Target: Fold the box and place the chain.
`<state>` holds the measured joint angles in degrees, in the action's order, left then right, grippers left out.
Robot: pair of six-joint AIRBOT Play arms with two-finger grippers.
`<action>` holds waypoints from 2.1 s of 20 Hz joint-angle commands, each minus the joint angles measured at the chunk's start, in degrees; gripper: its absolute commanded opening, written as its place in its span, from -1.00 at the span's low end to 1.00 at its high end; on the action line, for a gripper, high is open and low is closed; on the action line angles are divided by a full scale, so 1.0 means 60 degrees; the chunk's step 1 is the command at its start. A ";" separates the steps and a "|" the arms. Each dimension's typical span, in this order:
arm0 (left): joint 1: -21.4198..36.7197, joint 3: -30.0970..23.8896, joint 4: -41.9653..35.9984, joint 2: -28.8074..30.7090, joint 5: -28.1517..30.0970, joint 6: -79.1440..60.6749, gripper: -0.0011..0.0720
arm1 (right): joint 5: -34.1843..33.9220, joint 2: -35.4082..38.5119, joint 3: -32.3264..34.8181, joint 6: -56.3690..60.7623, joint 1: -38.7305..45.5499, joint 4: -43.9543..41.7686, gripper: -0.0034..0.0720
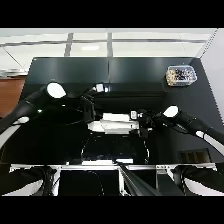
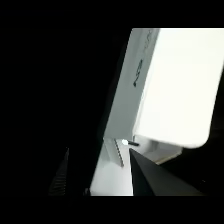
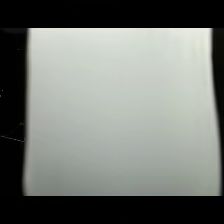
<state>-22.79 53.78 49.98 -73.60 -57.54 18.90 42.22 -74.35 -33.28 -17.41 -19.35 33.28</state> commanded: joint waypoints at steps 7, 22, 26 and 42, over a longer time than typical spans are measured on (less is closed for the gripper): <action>-0.0073 -0.1075 -0.2346 0.0113 -0.1647 0.2772 -0.90 | -0.0011 -0.0007 0.0004 0.0004 -0.0007 -0.0007 -0.50; -0.0444 -0.1122 -0.4666 -0.2116 0.2656 0.1920 -0.90 | -0.0007 -0.0007 0.0004 0.0004 -0.0007 -0.0004 -0.50; 0.0557 -0.0958 -0.4656 -0.0845 0.1912 0.1960 -0.90 | -0.0007 -0.0007 0.0004 0.0004 -0.0007 -0.0004 -0.50; -0.0517 -0.2601 0.0266 0.1169 0.2375 -0.3508 0.94 | -0.0007 -0.0007 0.0004 0.0004 -0.0007 -0.0004 -0.50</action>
<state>-21.98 38.09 42.35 -64.77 -47.83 2.17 42.15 -74.35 -33.28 -17.39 -19.35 33.26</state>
